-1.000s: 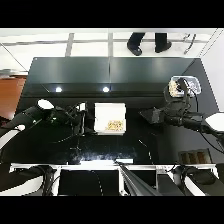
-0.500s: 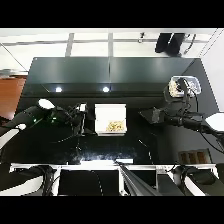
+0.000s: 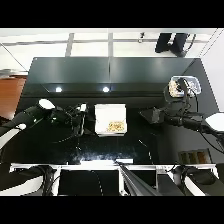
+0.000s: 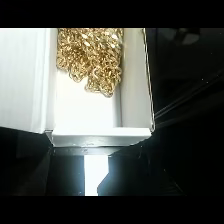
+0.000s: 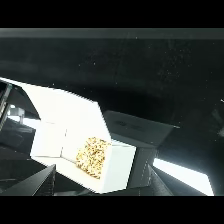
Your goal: Fold the box and place the chain.
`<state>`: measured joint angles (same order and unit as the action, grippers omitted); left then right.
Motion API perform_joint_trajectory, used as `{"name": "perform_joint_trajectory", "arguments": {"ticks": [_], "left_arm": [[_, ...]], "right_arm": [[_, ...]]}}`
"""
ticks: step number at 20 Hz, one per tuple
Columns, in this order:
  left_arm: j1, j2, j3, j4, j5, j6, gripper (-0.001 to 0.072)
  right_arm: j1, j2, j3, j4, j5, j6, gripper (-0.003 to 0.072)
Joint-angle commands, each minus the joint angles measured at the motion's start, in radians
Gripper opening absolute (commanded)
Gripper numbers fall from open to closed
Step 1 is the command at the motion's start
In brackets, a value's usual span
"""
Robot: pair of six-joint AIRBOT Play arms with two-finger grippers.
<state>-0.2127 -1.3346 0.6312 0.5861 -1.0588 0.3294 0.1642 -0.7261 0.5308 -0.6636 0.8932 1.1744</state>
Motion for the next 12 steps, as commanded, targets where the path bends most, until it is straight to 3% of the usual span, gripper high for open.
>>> {"name": "perform_joint_trajectory", "arguments": {"ticks": [1,12], "left_arm": [[0.000,-0.004,0.003,0.015,0.003,-0.026,0.0698],[-0.051,-0.026,0.029,0.005,0.037,-0.050,0.0698]], "right_arm": [[0.000,0.000,0.000,0.000,0.000,0.000,0.0699],[0.000,0.000,0.000,0.000,0.000,0.000,0.0699]]}}
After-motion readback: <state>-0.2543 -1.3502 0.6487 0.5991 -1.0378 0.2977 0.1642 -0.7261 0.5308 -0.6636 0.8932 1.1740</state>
